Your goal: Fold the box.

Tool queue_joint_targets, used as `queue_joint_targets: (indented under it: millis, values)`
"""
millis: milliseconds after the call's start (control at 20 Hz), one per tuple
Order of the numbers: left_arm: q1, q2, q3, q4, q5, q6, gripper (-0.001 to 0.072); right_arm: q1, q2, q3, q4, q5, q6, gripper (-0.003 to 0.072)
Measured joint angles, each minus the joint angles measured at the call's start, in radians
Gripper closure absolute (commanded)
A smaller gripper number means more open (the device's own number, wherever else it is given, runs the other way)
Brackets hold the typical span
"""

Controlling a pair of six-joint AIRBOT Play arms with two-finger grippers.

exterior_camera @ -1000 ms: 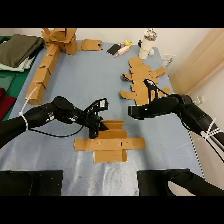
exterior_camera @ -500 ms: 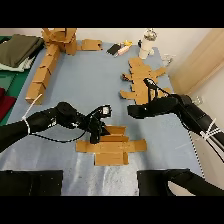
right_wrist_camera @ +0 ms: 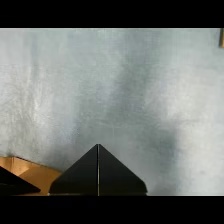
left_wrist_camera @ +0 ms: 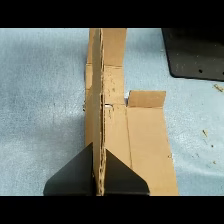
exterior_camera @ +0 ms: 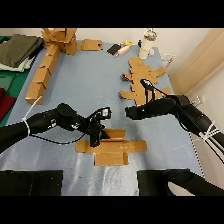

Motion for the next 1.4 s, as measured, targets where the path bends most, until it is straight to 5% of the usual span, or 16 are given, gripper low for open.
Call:
queue_joint_targets:
  millis: [250, 500, 700, 750, 800, 1000, 1400]
  values:
    - [0.001, 0.000, 0.000, 0.001, -0.003, 0.000, 0.0698, 0.072, 0.057, 0.000, -0.131, -0.264, 0.110, 0.0686]
    - [0.001, 0.000, 0.000, 0.001, -0.003, 0.000, 0.0698, 0.372, 0.228, -0.056, -0.274, -0.409, 0.200, 0.0686]
    - [0.001, 0.000, 0.000, 0.001, -0.003, 0.000, 0.0698, 0.720, 0.364, -0.226, -0.319, -0.300, 0.221, 0.0678]
    - [0.001, 0.000, 0.000, 0.000, -0.003, -0.001, 0.0698, 0.811, 0.383, -0.272, -0.342, -0.246, 0.203, 0.0495]
    - [0.001, 0.000, 0.000, 0.001, -0.003, 0.000, 0.0698, 0.883, 0.392, -0.309, -0.372, -0.204, 0.183, 0.0214]
    - [0.001, 0.000, 0.000, 0.001, -0.003, -0.001, 0.0698, 1.066, 0.355, -0.397, -0.512, -0.077, 0.133, 0.0186]
    - [-0.001, 0.000, 0.000, 0.000, -0.001, 0.000, 0.0698, 1.134, 0.201, -0.429, -0.770, 0.010, 0.123, 0.0186]
